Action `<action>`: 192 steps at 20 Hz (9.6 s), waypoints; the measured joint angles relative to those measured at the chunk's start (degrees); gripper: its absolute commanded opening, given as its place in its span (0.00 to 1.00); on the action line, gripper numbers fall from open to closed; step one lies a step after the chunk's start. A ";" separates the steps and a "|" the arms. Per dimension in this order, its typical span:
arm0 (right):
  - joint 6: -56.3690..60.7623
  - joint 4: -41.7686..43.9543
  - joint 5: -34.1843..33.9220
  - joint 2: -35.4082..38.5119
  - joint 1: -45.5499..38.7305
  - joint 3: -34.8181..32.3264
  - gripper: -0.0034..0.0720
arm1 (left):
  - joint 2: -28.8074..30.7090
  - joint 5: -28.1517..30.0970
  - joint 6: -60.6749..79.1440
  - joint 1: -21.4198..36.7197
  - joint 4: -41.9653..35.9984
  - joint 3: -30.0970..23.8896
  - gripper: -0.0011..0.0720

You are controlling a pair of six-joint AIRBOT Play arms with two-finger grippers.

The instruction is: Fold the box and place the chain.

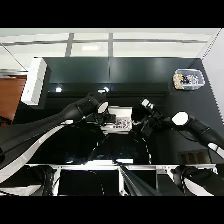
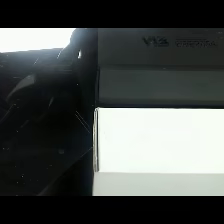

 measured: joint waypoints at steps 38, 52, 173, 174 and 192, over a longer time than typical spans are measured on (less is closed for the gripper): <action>32.39 -9.05 26.86 6.32 -15.32 17.81 0.53 | -0.07 0.00 -0.02 0.00 -2.03 0.00 0.06; 32.48 -12.57 29.29 6.99 -18.86 18.12 0.53 | 8.98 -2.19 5.97 0.68 3.87 1.40 0.75; 0.09 -7.61 18.36 -7.76 10.95 20.46 0.43 | 8.04 18.62 150.90 21.14 -56.74 -24.72 0.50; 0.07 -7.61 18.27 -7.85 10.97 20.26 0.43 | 8.04 18.62 150.92 21.14 -56.74 -24.72 0.50; 28.68 16.09 16.48 -2.62 4.33 10.58 0.07 | 8.04 18.60 151.10 21.14 -56.74 -24.72 0.50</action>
